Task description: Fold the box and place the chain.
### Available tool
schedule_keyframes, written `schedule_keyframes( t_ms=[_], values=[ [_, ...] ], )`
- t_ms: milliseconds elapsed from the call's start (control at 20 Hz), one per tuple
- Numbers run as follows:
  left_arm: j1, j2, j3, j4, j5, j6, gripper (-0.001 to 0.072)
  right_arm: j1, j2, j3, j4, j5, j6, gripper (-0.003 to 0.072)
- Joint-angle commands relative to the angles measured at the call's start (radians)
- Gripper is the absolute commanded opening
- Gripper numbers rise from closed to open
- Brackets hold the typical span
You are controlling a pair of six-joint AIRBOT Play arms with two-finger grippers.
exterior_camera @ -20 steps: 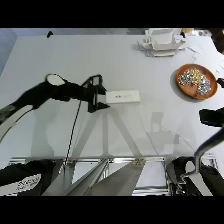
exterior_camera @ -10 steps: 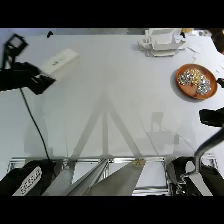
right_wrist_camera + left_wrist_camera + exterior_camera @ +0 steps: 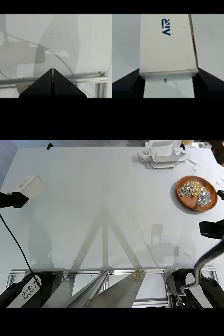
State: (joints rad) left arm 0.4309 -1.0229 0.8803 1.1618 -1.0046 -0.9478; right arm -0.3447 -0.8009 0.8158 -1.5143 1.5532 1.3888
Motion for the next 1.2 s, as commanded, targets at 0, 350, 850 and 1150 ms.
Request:
schedule_keyframes(
  t_ms=[0,350,850,1150],
  values=[
    [0.013,-0.073,-0.048,0.029,0.006,-0.056,0.0008,0.000,0.001,0.000,0.000,0.000,0.000,0.0016],
    [0.013,-0.121,-0.116,0.074,0.007,-0.074,0.0076,0.000,0.001,0.000,0.000,0.000,0.000,0.0016],
    [0.010,-0.121,-0.117,0.081,-0.035,-0.074,0.0562,0.000,0.001,0.000,0.000,0.000,0.000,0.0016],
    [0.010,-0.059,-0.117,0.087,-0.031,-0.102,0.0700,0.000,0.001,0.000,0.000,0.000,0.000,0.0016]
  ],
)
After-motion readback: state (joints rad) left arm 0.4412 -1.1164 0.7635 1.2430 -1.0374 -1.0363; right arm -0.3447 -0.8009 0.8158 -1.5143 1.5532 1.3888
